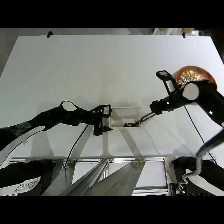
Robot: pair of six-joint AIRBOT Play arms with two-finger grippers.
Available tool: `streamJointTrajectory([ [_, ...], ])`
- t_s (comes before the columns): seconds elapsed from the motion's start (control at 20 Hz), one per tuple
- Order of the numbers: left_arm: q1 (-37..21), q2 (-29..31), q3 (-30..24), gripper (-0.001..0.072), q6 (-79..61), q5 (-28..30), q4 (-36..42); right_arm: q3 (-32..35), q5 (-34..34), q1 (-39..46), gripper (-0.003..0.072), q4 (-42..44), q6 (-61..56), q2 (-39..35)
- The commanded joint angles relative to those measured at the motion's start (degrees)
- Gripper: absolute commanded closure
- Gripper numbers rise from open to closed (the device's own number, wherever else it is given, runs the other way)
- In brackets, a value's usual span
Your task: Fold the box and place the chain.
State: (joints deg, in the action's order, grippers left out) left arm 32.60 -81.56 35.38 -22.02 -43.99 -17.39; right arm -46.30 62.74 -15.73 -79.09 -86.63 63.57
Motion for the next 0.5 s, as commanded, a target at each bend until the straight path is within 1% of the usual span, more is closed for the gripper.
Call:
streamJointTrajectory([
  [0.0,0.00,-0.02,-0.02,0.0399,0.00,0.00,-0.02,0.50,-4.44,0.31,0.0358,-0.04,-3.61,5.25],
  [0.05,0.00,-0.02,-0.02,0.0399,0.00,0.00,-0.02,0.52,-4.92,0.31,0.0402,-0.02,-3.58,6.25],
  [0.3,0.00,-0.02,-0.02,0.0399,0.00,0.00,-0.02,0.57,-5.49,0.31,0.0400,0.55,-5.14,10.67],
  [0.45,0.00,-0.02,-0.02,0.0399,0.00,0.00,-0.02,0.61,-6.71,0.31,0.0400,0.76,-5.14,11.39],
])
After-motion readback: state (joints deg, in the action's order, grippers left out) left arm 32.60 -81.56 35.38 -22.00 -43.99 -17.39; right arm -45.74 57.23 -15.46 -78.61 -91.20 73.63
